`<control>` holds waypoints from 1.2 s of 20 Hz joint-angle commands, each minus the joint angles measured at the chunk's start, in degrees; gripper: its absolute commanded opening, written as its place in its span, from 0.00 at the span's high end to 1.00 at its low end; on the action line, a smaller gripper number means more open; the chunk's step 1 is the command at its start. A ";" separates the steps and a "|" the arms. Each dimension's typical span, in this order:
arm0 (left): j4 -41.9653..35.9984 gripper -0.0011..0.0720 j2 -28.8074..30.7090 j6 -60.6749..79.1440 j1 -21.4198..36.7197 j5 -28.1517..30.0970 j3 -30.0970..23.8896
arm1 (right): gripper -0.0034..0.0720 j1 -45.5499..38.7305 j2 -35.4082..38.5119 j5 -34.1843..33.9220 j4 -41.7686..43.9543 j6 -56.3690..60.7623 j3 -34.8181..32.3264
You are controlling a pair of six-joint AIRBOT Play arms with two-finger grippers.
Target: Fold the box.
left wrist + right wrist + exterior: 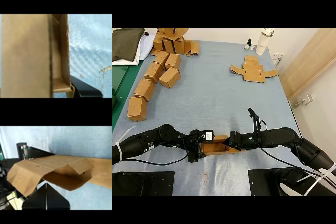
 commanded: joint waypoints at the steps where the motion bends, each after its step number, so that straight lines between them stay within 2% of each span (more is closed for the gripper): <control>1: 0.02 0.24 -0.02 -0.72 0.07 0.00 -0.04 | 0.95 0.02 0.00 0.17 0.09 -0.02 0.04; 2: -0.07 0.01 -0.02 -0.90 0.07 0.02 -0.02 | 0.95 0.02 0.00 0.17 0.13 -0.02 0.04; 7: 0.00 0.01 -0.02 -0.96 0.07 -3.41 0.31 | 0.95 0.02 0.00 0.20 0.31 0.00 0.04; 13: 0.57 0.01 0.68 -1.70 0.17 -2.69 0.31 | 0.95 0.02 0.00 0.17 0.31 -0.02 0.04; 17: 5.64 0.01 1.77 -8.98 0.17 -0.85 0.31 | 0.95 0.02 0.00 0.20 0.31 0.00 0.04; 24: 5.44 0.02 1.62 -9.94 0.15 -0.83 0.28 | 0.95 0.02 0.00 0.52 0.31 -0.02 0.04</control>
